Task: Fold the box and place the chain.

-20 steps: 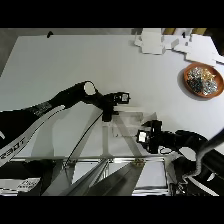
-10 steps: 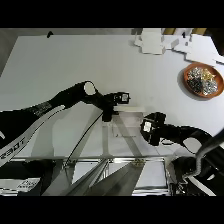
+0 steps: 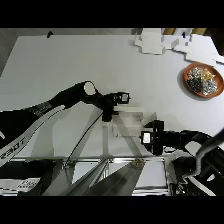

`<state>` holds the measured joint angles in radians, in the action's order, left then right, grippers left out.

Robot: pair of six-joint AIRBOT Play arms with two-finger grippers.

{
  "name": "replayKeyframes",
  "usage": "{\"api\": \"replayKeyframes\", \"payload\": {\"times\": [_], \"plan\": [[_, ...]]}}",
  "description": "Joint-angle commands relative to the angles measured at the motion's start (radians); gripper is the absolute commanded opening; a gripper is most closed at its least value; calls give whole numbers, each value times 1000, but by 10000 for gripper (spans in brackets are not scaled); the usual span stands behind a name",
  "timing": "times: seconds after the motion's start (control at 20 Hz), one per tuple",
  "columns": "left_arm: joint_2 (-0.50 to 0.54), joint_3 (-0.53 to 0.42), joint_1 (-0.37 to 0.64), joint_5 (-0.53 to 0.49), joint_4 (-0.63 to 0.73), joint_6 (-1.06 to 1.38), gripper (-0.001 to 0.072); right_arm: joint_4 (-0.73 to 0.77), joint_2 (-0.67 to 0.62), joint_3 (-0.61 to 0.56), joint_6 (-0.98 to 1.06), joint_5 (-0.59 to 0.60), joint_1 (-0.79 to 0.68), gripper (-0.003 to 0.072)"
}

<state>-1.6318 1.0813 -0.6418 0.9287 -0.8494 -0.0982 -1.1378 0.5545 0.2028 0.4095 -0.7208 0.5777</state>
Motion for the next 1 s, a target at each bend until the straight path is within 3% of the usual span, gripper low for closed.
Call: {"api": "replayKeyframes", "payload": {"times": [0.0,0.35,0.6,0.8,0.95], "plan": [[0,0,0,0,0,0,12,-16,-2,-38,-35,99,6,691],[0,0,0,0,0,0,12,-10,112,-33,-60,288,6,691],[0,0,0,0,0,0,12,85,118,15,-236,293,-8,690],[0,0,0,0,0,0,12,231,119,22,-290,246,-143,690],[0,0,0,0,0,0,12,372,143,30,-457,196,-214,690]]}}
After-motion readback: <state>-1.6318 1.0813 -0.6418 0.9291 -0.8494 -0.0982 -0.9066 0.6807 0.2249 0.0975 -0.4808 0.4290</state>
